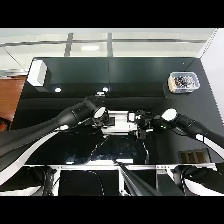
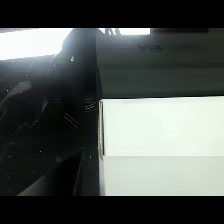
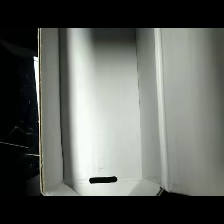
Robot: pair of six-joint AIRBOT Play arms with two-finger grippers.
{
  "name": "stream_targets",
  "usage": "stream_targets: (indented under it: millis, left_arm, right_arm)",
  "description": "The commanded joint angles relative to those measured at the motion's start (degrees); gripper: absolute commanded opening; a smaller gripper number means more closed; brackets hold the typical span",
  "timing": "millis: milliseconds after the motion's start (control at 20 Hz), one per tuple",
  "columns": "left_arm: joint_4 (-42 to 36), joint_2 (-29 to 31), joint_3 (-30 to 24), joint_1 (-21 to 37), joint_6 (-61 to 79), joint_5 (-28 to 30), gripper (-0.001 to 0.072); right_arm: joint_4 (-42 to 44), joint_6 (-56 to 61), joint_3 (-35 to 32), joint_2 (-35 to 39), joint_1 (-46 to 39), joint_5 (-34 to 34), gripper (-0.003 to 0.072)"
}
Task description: Fold the box and place the chain.
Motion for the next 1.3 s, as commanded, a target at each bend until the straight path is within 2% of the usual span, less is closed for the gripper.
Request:
stream_targets:
  millis: [0, 500, 550, 600, 850, 950, 1000, 1050, 1250]
  left_arm:
    - [0.68, -0.17, 0.07, -0.24, -0.94, 0.35, 0.0226]
    - [0.07, -1.79, 0.17, -0.48, -1.18, 0.13, 0.0217]
    - [0.09, -1.97, 0.24, -0.66, -1.18, 0.04, 0.0207]
    - [0.48, -1.97, 0.42, -0.85, -1.16, 0.04, 0.01]
    - [0.61, -2.03, 1.25, -1.07, -1.16, -0.04, 0.0089]
    - [0.55, -2.03, 1.25, -1.07, -1.14, -0.15, 0.0113]
    - [0.48, -2.03, 1.25, -1.07, -1.16, -0.15, 0.0208]
    - [0.44, -2.03, 1.27, -1.07, -1.16, -0.24, 0.0243]
    - [0.46, -2.01, 1.38, -1.05, -1.16, -0.61, 0.0246]
  right_arm:
    - [0.02, 0.02, -0.02, 0.02, 0.0, 0.0, 0.0123]
    - [0.02, 0.02, -0.02, 0.02, 0.0, -0.02, 0.0123]
    - [0.02, 0.02, -0.02, 0.02, 0.0, -0.02, 0.0124]
    - [0.02, 0.02, -0.02, 0.02, 0.0, 0.0, 0.0123]
    - [0.02, 0.02, -0.02, 0.02, 0.0, 0.0, 0.0123]
    - [0.02, 0.02, -0.02, 0.02, 0.0, -0.02, 0.0123]
    - [0.02, 0.02, -0.02, 0.02, 0.0, -0.02, 0.0123]
    - [0.02, 0.02, -0.02, 0.02, 0.0, 0.0, 0.0123]
    - [0.02, 0.02, -0.02, 0.02, 0.0, -0.02, 0.0123]
